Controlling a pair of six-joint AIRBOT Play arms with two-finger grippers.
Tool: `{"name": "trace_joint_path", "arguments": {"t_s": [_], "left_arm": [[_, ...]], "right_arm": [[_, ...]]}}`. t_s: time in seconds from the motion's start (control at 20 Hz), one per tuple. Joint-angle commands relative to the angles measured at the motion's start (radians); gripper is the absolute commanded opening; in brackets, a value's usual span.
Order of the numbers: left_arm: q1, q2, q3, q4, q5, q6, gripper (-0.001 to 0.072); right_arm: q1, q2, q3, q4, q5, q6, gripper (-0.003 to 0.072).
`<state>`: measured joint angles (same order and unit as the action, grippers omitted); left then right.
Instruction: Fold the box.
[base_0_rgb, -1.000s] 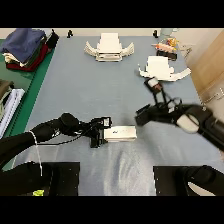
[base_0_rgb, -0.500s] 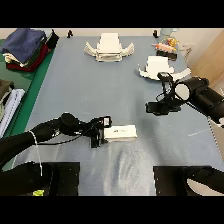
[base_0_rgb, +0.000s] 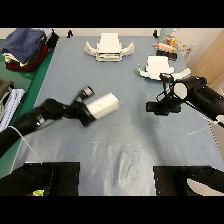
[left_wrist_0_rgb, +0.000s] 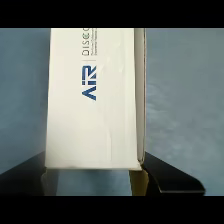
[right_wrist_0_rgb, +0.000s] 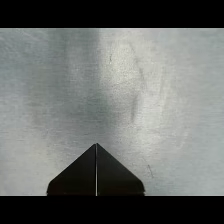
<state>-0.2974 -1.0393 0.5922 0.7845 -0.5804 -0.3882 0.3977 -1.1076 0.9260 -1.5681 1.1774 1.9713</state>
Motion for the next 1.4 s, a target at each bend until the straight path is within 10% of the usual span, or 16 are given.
{"name": "trace_joint_path", "arguments": {"t_s": [0.0,0.25,0.65,1.35], "left_arm": [[0.255,-0.022,0.127,0.196,0.004,-0.267,0.0505],[0.478,-0.257,0.41,0.212,0.003,-0.321,0.0506],[0.53,-0.662,0.774,0.23,0.048,-0.387,0.0505],[0.529,-0.807,0.876,0.245,0.188,-0.413,0.0505]], "right_arm": [[0.001,-0.001,0.001,0.005,0.0,0.004,0.0002],[0.001,-0.001,0.001,0.005,0.0,0.004,0.0002],[0.001,-0.001,0.001,0.005,0.0,0.003,0.0002],[0.001,-0.001,0.001,0.005,0.0,0.003,0.0002]]}}
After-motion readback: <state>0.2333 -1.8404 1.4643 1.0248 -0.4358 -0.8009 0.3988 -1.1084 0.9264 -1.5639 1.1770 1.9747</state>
